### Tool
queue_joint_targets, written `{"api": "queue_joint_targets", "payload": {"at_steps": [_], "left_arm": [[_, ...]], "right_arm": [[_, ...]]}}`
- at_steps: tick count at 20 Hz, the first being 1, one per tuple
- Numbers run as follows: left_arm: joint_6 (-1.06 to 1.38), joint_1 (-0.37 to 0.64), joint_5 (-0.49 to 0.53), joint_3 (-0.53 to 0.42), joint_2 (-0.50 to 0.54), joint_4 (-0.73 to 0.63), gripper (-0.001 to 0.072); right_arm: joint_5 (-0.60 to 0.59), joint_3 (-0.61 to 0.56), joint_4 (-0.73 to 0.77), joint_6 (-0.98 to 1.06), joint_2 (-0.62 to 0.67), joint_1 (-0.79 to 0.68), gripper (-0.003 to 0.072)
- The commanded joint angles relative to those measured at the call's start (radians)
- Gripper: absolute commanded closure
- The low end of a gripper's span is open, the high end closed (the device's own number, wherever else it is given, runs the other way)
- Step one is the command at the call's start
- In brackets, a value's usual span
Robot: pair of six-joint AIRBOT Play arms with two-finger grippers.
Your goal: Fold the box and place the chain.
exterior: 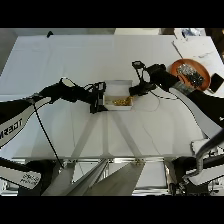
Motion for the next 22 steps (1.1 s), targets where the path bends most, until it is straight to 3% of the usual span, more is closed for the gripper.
{"api": "queue_joint_targets", "payload": {"at_steps": [1,9,10,11,12,13,22], "left_arm": [[0.0,-0.001,0.0,0.0,0.0,0.0,0.0556],[0.0,-0.001,0.0,0.0,0.0,0.0,0.0556],[0.0,-0.001,0.0,0.0,0.0,0.0,0.0556],[0.0,-0.001,0.0,0.0,0.0,0.0,0.0556],[0.0,-0.001,0.0,0.0,0.0,0.0,0.0556],[0.0,-0.001,0.0,0.0,0.0,0.0,0.0556],[0.0,-0.001,0.0,0.0,0.0,0.0,0.0556]], "right_arm": [[0.026,0.0,-0.003,-0.01,0.011,0.001,0.0671],[0.02,0.0,-0.025,-0.009,0.106,0.002,0.0667],[0.02,0.0,-0.024,-0.009,0.109,0.002,0.0608],[0.02,0.0,-0.018,-0.009,0.108,0.002,0.0426],[0.015,0.0,-0.016,-0.009,0.108,0.002,0.0195],[0.011,0.0,-0.016,-0.009,0.108,0.002,0.0138],[0.023,0.0,-0.026,0.175,0.014,0.002,0.0137]]}}
